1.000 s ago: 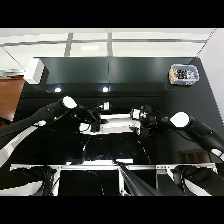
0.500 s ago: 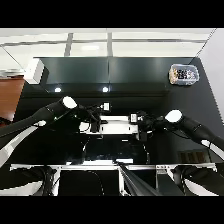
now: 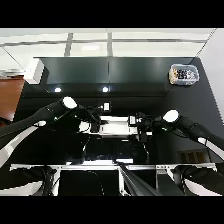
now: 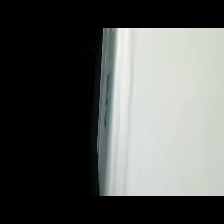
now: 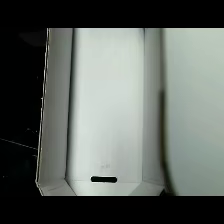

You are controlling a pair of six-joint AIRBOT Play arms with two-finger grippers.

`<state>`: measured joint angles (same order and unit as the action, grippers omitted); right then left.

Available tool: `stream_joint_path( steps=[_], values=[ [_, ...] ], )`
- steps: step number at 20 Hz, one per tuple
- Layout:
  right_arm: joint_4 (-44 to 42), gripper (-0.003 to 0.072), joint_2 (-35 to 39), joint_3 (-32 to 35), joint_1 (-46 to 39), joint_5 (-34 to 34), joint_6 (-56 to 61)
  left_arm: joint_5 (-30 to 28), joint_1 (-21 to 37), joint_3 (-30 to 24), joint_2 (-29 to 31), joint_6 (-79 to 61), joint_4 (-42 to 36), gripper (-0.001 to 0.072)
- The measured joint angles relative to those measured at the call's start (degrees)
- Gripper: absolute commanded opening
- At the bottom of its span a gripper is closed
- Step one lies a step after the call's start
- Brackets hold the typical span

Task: Fold the box and place the chain.

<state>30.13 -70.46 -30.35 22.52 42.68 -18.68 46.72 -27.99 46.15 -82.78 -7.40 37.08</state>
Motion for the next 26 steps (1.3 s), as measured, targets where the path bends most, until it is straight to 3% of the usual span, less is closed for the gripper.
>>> stream_joint_path(
  steps=[5, 26],
  values=[
    [0.09, 0.0630, -0.09, 0.00, 0.00, -0.20, -0.15, 0.02, 0.00, 0.00, 0.00, 0.02, 0.00, 0.0027],
    [1.77, 0.0628, -1.03, 0.02, 0.00, 0.04, 1.92, 0.07, 0.00, 0.00, 0.00, 0.00, -0.02, 0.0026]
  ],
)
